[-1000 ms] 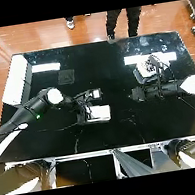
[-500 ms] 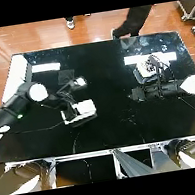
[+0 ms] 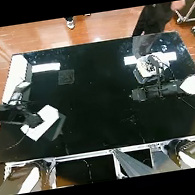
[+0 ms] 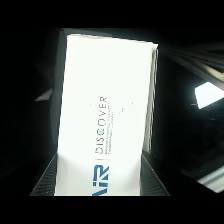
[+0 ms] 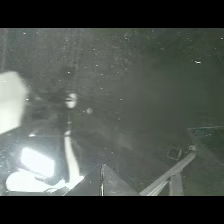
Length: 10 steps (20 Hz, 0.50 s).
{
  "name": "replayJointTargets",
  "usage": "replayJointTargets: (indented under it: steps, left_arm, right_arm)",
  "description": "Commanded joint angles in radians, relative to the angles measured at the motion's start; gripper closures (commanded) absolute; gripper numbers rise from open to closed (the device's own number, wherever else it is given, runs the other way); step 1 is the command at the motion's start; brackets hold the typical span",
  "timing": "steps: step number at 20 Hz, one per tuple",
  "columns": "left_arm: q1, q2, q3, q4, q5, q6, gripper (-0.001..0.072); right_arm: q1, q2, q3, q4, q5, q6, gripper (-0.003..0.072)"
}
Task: Fold the box and place the chain.
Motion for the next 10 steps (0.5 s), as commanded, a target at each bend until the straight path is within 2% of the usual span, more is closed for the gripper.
replayJointTargets:
  steps: [1,3,6,10]
  left_arm:
    - [0.275,0.075,-0.048,0.026,0.046,-0.01,0.0246]
    - [0.418,0.074,-0.048,0.026,0.079,-0.003,0.025]
    - [0.595,0.072,-0.048,-0.015,0.181,0.055,0.0252]
    - [0.708,0.027,-0.047,-0.111,0.284,0.205,0.0254]
  right_arm:
    - [0.003,0.0,0.0,-0.026,-0.02,-0.002,0.066]
    - [0.003,0.0,0.0,-0.03,-0.026,-0.002,0.066]
    - [0.003,0.0,0.0,-0.031,-0.032,-0.005,0.066]
    - [0.002,0.0,0.0,-0.032,-0.069,-0.004,0.066]
